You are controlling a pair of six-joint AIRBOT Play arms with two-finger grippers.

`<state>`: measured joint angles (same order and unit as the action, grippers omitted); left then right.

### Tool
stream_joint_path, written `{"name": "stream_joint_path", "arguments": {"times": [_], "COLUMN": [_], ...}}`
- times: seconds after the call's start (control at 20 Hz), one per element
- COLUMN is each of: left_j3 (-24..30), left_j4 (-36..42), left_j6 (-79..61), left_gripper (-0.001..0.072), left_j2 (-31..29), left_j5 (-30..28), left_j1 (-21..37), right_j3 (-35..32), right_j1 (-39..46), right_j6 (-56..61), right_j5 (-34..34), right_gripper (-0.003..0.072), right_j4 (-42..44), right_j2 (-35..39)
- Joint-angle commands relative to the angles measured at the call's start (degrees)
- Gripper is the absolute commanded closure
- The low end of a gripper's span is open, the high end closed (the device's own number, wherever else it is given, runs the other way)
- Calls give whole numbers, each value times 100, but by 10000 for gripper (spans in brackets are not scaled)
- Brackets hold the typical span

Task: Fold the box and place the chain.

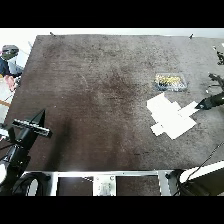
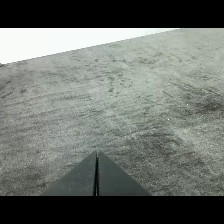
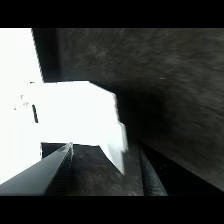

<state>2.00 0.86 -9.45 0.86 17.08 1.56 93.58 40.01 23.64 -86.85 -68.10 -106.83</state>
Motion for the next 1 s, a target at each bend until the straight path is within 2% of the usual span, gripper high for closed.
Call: {"name": "stream_joint_path", "arguments": {"times": [0.0, 0.05, 0.1, 0.35, 0.4, 0.45, 0.5, 0.6, 0.7, 0.85, 0.95], "left_j3": [4, 4, 4, 4, 4, 4, 4, 4, 4, 4, 2], "left_j4": [0, 0, 0, 0, 0, 0, 0, 0, 0, 0, 0], "left_j6": [-2, -2, -2, -2, -2, -2, -2, -2, -2, -2, -2], "left_gripper": [697, 697, 697, 697, 697, 697, 697, 697, 697, 697, 697], "left_j2": [-2, -2, -2, -2, -2, -2, -2, -2, -2, -2, -2], "left_j5": [-2, -2, -4, -2, -4, -2, -2, -2, -2, -2, -2], "left_j1": [2, 4, 2, 2, 2, 4, 2, 2, 2, 2, 4], "right_j3": [50, 50, 48, 42, 42, 44, 44, 42, -127, -1014, -1832], "right_j1": [4, 4, 4, 4, 2, -7, -7, -4, -7, -120, -400], "right_j6": [-212, -295, -334, -337, -424, -577, -767, -728, -413, -409, -385], "right_j5": [-363, -468, -570, -966, -1012, -1156, -1397, -1676, -1674, -1668, -1547], "right_gripper": [225, 226, 325, 351, 424, 580, 675, 677, 678, 678, 678], "right_j4": [297, 538, 787, 938, 949, 942, 953, 1169, 1596, 2404, 2721], "right_j2": [-426, -511, -599, -765, -765, -765, -763, -713, -514, 13, 474]}}
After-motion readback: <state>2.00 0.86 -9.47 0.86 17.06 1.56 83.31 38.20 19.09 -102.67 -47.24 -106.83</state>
